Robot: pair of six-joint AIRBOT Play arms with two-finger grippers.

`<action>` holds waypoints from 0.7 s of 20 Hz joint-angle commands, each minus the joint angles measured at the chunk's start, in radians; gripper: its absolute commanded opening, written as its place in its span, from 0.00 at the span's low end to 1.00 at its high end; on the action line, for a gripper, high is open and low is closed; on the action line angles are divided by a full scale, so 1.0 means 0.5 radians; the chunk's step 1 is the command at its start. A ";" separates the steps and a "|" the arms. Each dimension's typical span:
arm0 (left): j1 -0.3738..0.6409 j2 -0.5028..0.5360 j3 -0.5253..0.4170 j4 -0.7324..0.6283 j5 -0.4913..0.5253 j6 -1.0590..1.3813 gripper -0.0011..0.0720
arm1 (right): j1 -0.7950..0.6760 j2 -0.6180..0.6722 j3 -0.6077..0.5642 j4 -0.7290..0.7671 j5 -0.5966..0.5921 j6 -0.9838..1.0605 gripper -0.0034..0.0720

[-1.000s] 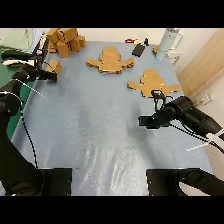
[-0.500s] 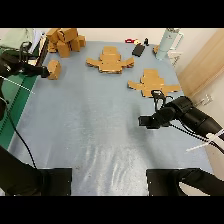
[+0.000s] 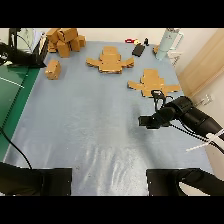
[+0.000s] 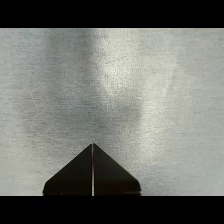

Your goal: Fold the box.

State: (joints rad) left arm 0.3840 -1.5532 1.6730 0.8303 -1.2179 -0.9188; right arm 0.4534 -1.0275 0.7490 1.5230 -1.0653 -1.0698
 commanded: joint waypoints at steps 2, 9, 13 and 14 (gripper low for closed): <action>-0.294 0.287 -0.317 -0.065 -0.255 -0.043 0.02 | 0.000 -0.002 0.002 0.001 -0.001 0.000 0.05; -1.094 0.916 -1.589 0.008 0.410 -0.154 0.03 | 0.000 -0.002 0.002 0.001 -0.001 -0.001 0.05; -1.489 0.893 -1.764 0.008 0.650 -0.245 0.03 | 0.000 -0.002 0.002 0.001 0.000 0.000 0.05; -1.563 0.881 -1.764 0.006 0.754 -0.244 0.03 | 0.000 -0.002 0.002 0.001 0.000 0.000 0.05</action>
State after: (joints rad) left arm -0.2729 -1.1217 0.8570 0.8322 -0.9775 -1.0172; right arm 0.4534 -1.0275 0.7490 1.5234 -1.0653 -1.0698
